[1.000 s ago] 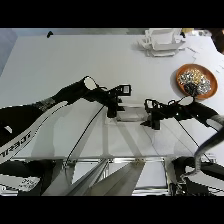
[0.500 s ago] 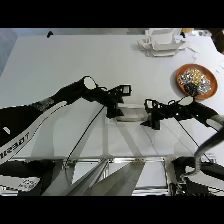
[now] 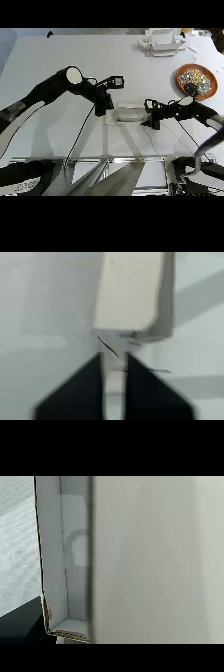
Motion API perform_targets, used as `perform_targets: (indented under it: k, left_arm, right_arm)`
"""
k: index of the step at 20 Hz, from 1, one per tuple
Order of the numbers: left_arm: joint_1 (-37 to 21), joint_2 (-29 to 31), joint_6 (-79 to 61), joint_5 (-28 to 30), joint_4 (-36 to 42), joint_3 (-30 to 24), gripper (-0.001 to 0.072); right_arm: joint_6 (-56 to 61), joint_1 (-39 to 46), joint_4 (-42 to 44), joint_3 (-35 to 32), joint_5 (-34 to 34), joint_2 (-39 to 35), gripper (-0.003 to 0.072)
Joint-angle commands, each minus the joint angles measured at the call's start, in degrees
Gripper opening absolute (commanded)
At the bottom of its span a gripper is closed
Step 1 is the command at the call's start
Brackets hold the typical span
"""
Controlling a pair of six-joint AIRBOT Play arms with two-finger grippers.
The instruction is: Fold the box and place the chain.
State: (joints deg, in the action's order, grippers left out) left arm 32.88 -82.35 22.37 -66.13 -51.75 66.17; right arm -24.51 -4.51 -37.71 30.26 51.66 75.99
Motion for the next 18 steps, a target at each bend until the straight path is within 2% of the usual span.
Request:
perform_targets:
  k: [1, 3, 4, 8, 11, 12, 14, 18]
  left_arm:
    - [1.9, 4.4, 6.5, -7.2, -2.9, 0.0, 0.0003]
    - [5.5, 4.3, 7.6, -6.3, -2.7, 0.0, 0.0003]
    - [7.5, 4.1, 7.6, -3.6, -2.7, 0.0, 0.0003]
    - [13.0, -0.1, 7.7, 17.6, 0.6, 0.0, 0.0006]
    - [12.4, -5.3, 16.3, 33.8, 5.2, 0.0, 0.0007]
    - [11.7, -6.7, 19.5, 37.0, 6.8, 0.0, 0.0007]
    - [10.4, -9.0, 22.6, 39.9, 9.2, 0.0, 0.0007]
    - [9.5, -11.6, 22.9, 39.6, 9.8, 0.0, 0.0007]
  right_arm:
    - [0.0, 0.0, 0.0, 0.0, 0.0, 0.0, 0.038]
    - [0.0, 0.0, 0.0, 0.0, 0.0, 0.0, 0.038]
    - [0.0, 0.0, 0.0, 0.0, 0.0, 0.0, 0.038]
    - [0.0, 0.0, 0.0, 0.0, 0.0, 0.0, 0.038]
    - [0.0, 0.0, 0.0, 0.0, 0.0, 0.0, 0.038]
    - [0.0, 0.0, 0.0, 0.0, 0.0, 0.0, 0.038]
    - [0.0, 0.0, 0.0, 0.0, 0.0, 0.0, 0.038]
    - [0.0, 0.0, 0.0, 0.0, 0.0, 0.0, 0.038]
